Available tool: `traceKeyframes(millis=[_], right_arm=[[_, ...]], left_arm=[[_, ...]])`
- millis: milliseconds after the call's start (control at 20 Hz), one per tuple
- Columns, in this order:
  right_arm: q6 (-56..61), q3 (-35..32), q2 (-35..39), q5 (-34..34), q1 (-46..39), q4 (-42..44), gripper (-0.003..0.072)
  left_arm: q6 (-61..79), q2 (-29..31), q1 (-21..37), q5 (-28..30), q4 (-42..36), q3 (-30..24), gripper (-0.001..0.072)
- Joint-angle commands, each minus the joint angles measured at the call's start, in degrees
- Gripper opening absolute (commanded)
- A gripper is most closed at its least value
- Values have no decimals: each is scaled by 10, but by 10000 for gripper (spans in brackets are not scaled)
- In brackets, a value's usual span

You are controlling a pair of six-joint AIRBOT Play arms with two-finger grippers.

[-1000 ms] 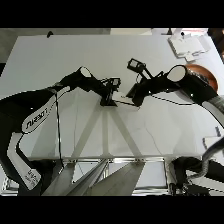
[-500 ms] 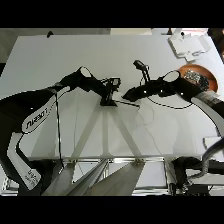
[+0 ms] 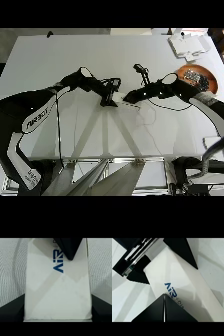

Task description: Fold the box and place the chain.

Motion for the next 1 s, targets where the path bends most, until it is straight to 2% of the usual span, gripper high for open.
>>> traceKeyframes(millis=[0,400,700,800,950], right_arm=[[3,-4,1,-7,0,-10,11],[-17,-4,86,-61,-1,47,12],[-15,-13,129,-10,-57,18,12],[-13,-39,129,1,-77,11,12],[-14,-95,129,-40,-83,9,11]], left_arm=[[0,1,1,0,0,1,151],[0,0,1,0,0,1,151],[0,0,1,0,0,1,151],[0,0,1,0,0,1,151],[0,0,1,0,0,1,151]])
